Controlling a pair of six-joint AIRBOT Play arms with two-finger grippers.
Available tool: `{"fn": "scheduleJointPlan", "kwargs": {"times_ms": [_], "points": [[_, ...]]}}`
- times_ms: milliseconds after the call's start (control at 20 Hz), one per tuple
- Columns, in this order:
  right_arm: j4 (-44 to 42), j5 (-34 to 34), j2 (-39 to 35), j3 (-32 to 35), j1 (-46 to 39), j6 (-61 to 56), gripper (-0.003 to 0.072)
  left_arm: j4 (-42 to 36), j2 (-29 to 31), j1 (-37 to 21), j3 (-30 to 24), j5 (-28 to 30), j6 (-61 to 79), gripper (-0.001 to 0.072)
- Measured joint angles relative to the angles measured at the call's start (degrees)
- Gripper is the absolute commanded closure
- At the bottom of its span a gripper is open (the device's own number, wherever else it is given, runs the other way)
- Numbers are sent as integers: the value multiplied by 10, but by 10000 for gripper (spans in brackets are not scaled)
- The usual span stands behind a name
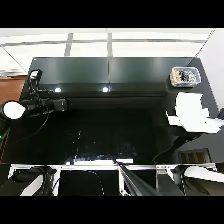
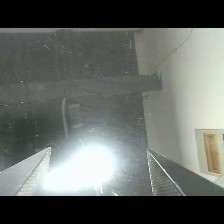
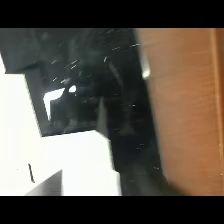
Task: Fold the box and place the chain.
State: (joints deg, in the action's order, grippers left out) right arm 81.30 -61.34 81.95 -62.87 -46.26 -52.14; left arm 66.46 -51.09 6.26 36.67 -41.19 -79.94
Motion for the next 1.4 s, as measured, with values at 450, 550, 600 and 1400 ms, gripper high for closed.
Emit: {"fn": "scheduleJointPlan", "kwargs": {"times_ms": [450,550,600,1400], "points": [[-81,-53,-78,-2,40,35,672,-1,-2,0,0,1,0,2],[-144,-56,-127,18,74,35,672,-1,-2,0,0,1,0,2],[-174,-55,-150,31,91,31,673,0,-2,0,0,2,0,2],[-587,189,-282,390,456,72,672,-367,-280,-30,147,-188,233,17]]}}
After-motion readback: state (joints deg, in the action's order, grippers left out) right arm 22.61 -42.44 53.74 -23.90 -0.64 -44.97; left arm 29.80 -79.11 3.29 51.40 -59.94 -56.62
